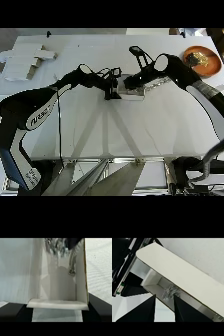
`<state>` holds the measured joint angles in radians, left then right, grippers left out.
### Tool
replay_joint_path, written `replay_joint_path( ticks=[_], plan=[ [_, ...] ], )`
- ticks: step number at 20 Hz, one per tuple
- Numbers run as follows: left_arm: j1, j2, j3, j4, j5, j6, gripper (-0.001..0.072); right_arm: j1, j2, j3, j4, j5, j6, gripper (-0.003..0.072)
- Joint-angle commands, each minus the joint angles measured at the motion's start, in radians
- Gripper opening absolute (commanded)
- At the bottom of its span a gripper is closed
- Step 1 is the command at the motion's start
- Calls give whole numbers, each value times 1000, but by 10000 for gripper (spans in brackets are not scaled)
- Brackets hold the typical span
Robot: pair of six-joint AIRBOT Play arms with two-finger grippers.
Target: Fold the box and place the chain.
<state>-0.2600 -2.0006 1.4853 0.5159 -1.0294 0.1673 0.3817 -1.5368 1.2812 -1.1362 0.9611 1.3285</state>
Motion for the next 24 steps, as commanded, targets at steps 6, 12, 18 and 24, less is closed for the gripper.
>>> replay_joint_path(
  ticks=[6,12,18,24],
  plan=[
    [0,0,0,0,0,0,350,-52,45,0,-9,60,2,254],
    [0,0,0,0,0,0,350,-257,170,0,-18,82,-36,295],
    [0,0,0,0,0,0,350,-451,135,0,-285,47,-36,447],
    [0,0,0,0,0,0,350,-454,-53,5,-378,25,-16,475]
  ],
)
